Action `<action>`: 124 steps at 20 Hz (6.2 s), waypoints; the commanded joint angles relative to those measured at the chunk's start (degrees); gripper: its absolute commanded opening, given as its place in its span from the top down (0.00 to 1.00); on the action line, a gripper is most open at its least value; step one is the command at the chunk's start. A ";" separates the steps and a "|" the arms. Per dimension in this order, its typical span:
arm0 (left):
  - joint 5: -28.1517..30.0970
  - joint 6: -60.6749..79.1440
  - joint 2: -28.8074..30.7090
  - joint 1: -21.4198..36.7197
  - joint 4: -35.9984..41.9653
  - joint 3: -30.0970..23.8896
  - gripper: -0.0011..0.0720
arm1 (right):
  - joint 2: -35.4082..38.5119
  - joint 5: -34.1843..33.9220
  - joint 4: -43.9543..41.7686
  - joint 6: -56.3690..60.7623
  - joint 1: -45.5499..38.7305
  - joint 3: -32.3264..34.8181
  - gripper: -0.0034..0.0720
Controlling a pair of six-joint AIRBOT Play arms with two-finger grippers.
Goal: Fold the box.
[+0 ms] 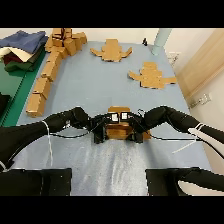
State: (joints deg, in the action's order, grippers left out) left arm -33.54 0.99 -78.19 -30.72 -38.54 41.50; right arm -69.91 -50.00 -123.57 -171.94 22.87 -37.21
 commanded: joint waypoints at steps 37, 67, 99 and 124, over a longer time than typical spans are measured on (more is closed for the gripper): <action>0.00 0.02 -0.04 -0.02 -0.02 -0.02 0.38 | 18.21 -10.82 -3.19 84.98 -0.96 0.02 0.44; 3.96 -11.13 3.48 -0.02 -10.29 -0.92 0.38 | 16.31 1.57 -5.68 87.08 0.35 -0.09 0.79; 3.41 -10.91 1.64 -0.02 -8.61 -0.87 0.38 | -13.64 -0.59 -4.79 59.69 0.35 -18.45 0.95; 3.41 -10.91 1.64 0.00 -8.61 -0.87 0.38 | 12.22 8.90 7.06 9.33 0.37 3.96 0.00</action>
State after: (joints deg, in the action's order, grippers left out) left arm -30.13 -9.93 -76.51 -30.72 -47.13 40.64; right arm -54.41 -50.04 -116.31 -147.76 23.20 -34.44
